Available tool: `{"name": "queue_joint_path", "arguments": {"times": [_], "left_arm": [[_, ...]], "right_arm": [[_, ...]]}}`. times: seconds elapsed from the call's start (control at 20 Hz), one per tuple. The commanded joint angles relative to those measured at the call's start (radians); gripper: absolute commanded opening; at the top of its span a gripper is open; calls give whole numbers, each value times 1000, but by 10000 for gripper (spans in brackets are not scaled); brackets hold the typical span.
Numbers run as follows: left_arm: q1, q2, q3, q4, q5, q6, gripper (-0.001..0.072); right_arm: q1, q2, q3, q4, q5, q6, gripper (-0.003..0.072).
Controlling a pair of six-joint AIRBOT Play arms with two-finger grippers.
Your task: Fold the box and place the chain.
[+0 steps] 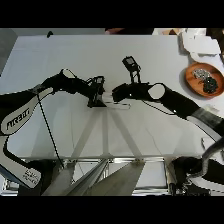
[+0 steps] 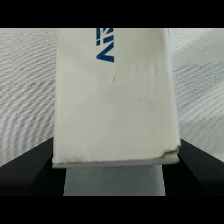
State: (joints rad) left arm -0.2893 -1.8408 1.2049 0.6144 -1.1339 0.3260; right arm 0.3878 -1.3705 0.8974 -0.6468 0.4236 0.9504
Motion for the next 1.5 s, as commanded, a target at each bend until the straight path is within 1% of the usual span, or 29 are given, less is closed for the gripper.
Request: {"name": "queue_joint_path", "arguments": {"times": [0.0,0.1,0.6,0.75,0.85,0.95,1.1,1.2,1.35,1.45], "left_arm": [[1,0,0,0,1,0,258],[1,0,0,0,1,0,258],[1,0,0,0,1,0,258],[1,0,0,0,1,0,258],[1,0,0,0,1,0,258],[1,0,0,0,1,0,258],[1,0,0,0,1,0,258],[1,0,0,0,1,0,258],[1,0,0,0,1,0,258],[1,0,0,0,1,0,258]], "right_arm": [[-2,-75,0,60,34,47,4],[-2,-86,0,56,64,47,4],[-2,-86,-2,28,66,25,4],[-6,-31,-2,11,66,-45,5],[-17,40,-2,-10,67,-89,5],[-51,106,-2,-29,109,-122,4],[-154,137,-2,-20,264,-124,4],[-235,130,-19,35,352,-185,4],[-334,80,-81,257,442,-336,4],[-348,23,-102,362,475,-409,4]]}}
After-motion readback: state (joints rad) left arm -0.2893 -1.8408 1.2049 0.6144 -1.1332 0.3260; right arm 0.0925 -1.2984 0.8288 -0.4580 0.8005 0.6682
